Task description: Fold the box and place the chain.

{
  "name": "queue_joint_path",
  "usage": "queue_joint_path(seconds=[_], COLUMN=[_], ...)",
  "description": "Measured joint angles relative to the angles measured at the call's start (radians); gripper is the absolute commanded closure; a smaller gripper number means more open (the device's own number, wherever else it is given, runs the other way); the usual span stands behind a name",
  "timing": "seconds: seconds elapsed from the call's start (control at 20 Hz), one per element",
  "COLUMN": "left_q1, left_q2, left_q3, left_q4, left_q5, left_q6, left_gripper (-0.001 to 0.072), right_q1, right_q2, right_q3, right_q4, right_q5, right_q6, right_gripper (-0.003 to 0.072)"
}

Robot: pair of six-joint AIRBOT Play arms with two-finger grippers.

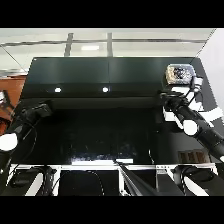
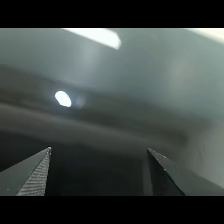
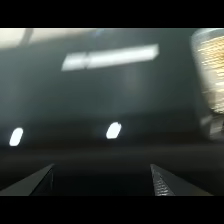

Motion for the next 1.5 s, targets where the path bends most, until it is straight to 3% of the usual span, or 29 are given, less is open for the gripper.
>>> queue_joint_path(seconds=[0.1, 0.3, 0.4, 0.5, 0.65, 0.85, 1.05, 1.3, 1.35, 1.4, 1.45, 1.5], left_q1=[-0.006, 0.041, 0.096, 0.153, 0.203, 0.226, 0.232, 0.234, 0.234, 0.234, 0.234, 0.234], left_q2=[-0.077, -0.228, -0.258, -0.264, -0.267, -0.27, -0.271, -0.271, -0.271, -0.271, -0.271, -0.272], left_q3=[0.107, 0.403, 0.513, 0.57, 0.591, 0.558, 0.526, 0.513, 0.512, 0.512, 0.511, 0.511], left_q4=[0.07, 0.365, 0.459, 0.499, 0.52, 0.531, 0.535, 0.536, 0.536, 0.536, 0.536, 0.537], left_q5=[-0.114, -0.381, -0.468, -0.523, -0.587, -0.628, -0.636, -0.647, -0.65, -0.65, -0.65, -0.65], left_q6=[0.002, -0.158, -0.219, -0.258, -0.284, -0.298, -0.304, -0.305, -0.306, -0.308, -0.309, -0.309], left_gripper=[0.0016, 0.0016, 0.0016, 0.0016, 0.0016, 0.0016, 0.0016, 0.0016, 0.0016, 0.0016, 0.0016, 0.0016], right_q1=[-0.002, -0.145, -0.312, -0.532, -0.864, -1.157, -1.16, -1.019, -1.002, -0.988, -0.977, -0.97], right_q2=[-0.002, -0.005, -0.007, -0.015, -0.06, -0.23, -0.433, -0.566, -0.587, -0.608, -0.624, -0.636], right_q3=[0.108, 0.355, 0.431, 0.467, 0.486, 0.546, 0.648, 0.752, 0.765, 0.776, 0.784, 0.789], right_q4=[-0.13, -0.484, -0.618, -0.647, -0.494, -0.145, -0.023, -0.175, -0.196, -0.209, -0.221, -0.229], right_q5=[0.219, 0.674, 0.798, 0.857, 0.887, 0.996, 1.151, 1.133, 1.127, 1.12, 1.116, 1.116], right_q6=[0.024, 0.07, 0.105, 0.163, 0.181, -0.058, -0.354, -0.505, -0.515, -0.518, -0.517, -0.513], right_gripper=[-0.0026, -0.0025, -0.0025, -0.0025, -0.0024, -0.0024, -0.0018, -0.0015, 0.0157, 0.0388, 0.0685, 0.067])
